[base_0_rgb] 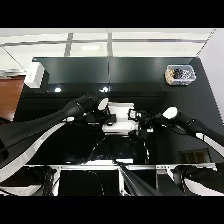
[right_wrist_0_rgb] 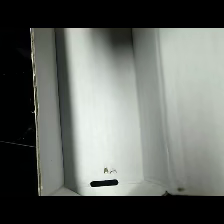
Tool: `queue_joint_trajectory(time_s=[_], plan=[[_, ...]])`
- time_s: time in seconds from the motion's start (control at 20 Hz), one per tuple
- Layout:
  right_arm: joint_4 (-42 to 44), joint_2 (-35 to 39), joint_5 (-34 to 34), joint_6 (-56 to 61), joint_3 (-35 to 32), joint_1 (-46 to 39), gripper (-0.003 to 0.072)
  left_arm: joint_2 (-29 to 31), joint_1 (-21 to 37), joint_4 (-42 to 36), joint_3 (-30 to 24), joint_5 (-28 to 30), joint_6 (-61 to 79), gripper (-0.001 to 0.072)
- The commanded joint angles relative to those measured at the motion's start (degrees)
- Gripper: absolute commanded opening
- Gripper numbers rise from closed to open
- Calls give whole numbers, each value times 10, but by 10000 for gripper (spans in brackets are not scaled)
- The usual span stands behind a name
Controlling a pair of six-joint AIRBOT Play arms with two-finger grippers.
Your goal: Fold the box and place the chain.
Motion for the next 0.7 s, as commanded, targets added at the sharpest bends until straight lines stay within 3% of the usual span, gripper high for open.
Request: queue_joint_trajectory(time_s=[0.0,0.2,0.25,0.3,0.65], plan=[[0,0,0,0,0,0,106,2,0,2,-7,10,6,486],[0,0,0,0,0,0,107,17,-1,14,-8,19,12,462],[0,0,0,0,0,0,107,20,-1,18,-8,19,12,363],[0,0,0,0,0,0,107,21,0,17,-8,21,12,334],[0,0,0,0,0,0,107,21,-12,10,-24,34,5,329]])
